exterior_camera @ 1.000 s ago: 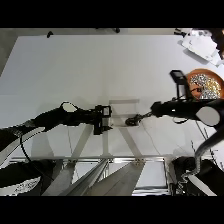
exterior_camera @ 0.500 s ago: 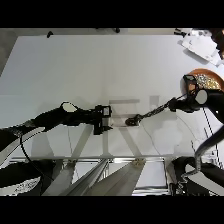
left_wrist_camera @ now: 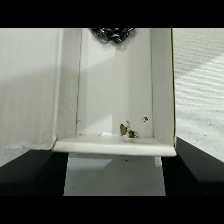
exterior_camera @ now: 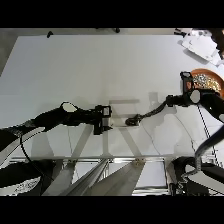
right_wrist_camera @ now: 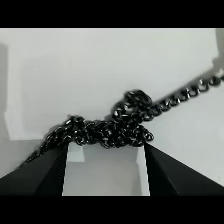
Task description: Fold the box and place the chain.
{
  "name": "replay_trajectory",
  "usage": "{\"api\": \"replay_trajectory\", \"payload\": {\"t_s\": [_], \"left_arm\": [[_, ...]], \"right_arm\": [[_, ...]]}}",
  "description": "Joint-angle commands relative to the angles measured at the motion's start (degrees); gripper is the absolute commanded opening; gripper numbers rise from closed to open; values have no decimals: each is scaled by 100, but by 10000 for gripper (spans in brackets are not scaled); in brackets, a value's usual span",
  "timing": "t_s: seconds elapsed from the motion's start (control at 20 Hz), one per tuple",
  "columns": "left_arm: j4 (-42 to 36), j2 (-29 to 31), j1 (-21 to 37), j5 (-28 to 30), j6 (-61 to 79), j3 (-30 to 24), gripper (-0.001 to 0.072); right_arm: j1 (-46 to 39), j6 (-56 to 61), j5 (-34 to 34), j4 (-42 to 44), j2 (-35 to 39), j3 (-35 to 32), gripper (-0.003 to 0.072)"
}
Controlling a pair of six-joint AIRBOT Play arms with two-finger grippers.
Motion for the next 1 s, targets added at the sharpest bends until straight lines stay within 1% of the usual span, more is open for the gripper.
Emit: {"api": "replay_trajectory", "payload": {"t_s": [0.0,0.25,0.3,0.35,0.4,0.45,0.7,0.95], "left_arm": [[0,4,2,2,0,2,319],[2,4,2,2,0,4,319],[2,4,2,2,0,2,319],[0,4,2,0,0,2,319],[2,4,2,4,0,2,319],[2,4,2,2,0,2,319],[0,4,2,0,0,4,319],[0,4,2,2,0,2,319]], "right_arm": [[197,-168,-83,-13,83,55,438],[195,-166,190,-11,-52,55,437],[195,-166,271,-9,-122,55,427],[197,-168,350,-9,-201,55,389],[197,-166,409,-9,-280,55,388],[197,-166,426,-9,-337,52,345],[249,-170,341,-9,-339,55,23],[599,-170,337,-9,-203,55,14]]}}
